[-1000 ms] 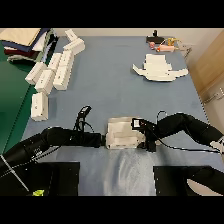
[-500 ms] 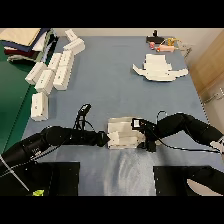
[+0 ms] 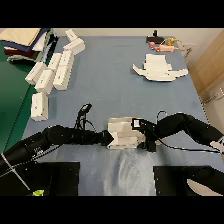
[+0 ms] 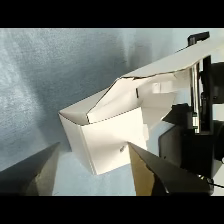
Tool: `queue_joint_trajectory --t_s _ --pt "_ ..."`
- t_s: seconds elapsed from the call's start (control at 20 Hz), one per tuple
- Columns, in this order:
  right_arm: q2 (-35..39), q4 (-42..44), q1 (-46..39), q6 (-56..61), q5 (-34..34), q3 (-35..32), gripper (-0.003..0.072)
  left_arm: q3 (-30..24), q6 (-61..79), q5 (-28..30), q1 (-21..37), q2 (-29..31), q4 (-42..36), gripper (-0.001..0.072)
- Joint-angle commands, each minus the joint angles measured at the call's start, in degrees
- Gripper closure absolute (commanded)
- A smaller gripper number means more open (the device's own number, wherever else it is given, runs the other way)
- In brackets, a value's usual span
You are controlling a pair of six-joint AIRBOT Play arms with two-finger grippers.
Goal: Fold the box.
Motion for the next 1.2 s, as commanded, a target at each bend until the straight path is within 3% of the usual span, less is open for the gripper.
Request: queue_joint_trajectory --t_s 0.0,0.1,0.15,0.35,0.5,0.55,0.7,1.15 --pt "0.00 0.00 0.00 0.00 0.02 0.02 0.0180 0.85 -0.20 -0.55 0.00 -1.66 -0.37 0.0052" --pt "0.00 0.00 0.00 0.00 0.02 0.02 0.0180 2.60 -1.57 -0.68 0.00 -2.75 -0.02 0.0071" --pt "0.00 0.00 0.00 0.00 0.02 0.02 0.0180 3.48 -2.03 -1.18 0.00 -3.69 0.70 0.0133" --pt "0.00 0.00 0.00 0.00 0.02 0.02 0.0180 7.56 -7.28 -4.02 -2.38 -9.27 4.31 0.0133" --pt "0.00 0.00 0.00 0.00 0.02 0.02 0.0180 11.76 -23.04 -5.62 -6.78 -13.09 18.36 0.0133" --pt "0.00 0.00 0.00 0.00 0.02 0.02 0.0180 13.60 -28.83 -7.48 -8.26 -14.27 23.65 0.0194" --pt "0.00 0.00 0.00 0.00 0.02 0.02 0.0180 18.93 -40.46 -14.80 -12.00 -17.49 34.64 0.0233" --pt "0.00 0.00 0.00 0.00 0.02 0.02 0.0180 32.92 -55.52 -29.18 -17.88 -28.72 48.81 0.0241"
